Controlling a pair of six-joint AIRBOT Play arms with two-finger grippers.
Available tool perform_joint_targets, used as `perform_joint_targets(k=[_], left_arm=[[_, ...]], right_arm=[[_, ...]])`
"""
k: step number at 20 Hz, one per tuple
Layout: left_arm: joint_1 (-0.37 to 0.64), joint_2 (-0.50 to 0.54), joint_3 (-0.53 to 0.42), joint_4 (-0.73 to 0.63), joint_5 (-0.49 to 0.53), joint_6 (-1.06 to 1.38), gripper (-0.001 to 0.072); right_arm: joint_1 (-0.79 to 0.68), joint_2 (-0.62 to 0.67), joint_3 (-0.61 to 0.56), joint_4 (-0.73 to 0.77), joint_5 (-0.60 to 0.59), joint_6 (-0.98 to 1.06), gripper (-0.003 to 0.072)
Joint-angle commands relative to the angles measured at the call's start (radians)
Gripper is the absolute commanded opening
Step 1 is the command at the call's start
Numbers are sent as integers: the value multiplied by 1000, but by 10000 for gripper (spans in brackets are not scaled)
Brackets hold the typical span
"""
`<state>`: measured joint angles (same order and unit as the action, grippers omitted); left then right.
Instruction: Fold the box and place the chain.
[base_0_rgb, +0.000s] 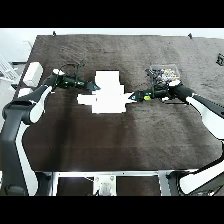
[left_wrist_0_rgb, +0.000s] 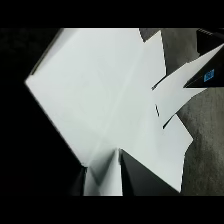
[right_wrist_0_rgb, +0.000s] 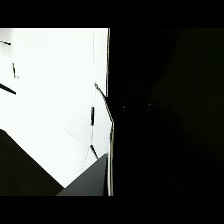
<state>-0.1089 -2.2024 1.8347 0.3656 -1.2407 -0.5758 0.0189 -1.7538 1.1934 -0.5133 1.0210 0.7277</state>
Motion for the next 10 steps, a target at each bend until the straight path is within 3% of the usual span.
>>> perform_joint_targets(k=[1, 4, 5, 8, 9, 10], left_arm=[[0, -1, 1, -7, -28, 39, 168], [0, -1, 1, -8, -59, 98, 110], [0, -1, 1, -15, -69, 133, 33], [0, 0, 1, -61, -120, 256, 22], [0, 0, 1, -71, -148, 312, 21], [0, 0, 0, -70, -159, 351, 20]], right_arm=[[0, 0, 0, 0, 0, 0, 8], [0, 0, 0, 0, 0, 1, 7], [0, 0, 0, 0, 0, 1, 8], [-14, 3, 1, 1, 19, 0, 13], [-32, 10, 1, 2, 35, 0, 83], [-52, 20, 1, 5, 51, 0, 100]])
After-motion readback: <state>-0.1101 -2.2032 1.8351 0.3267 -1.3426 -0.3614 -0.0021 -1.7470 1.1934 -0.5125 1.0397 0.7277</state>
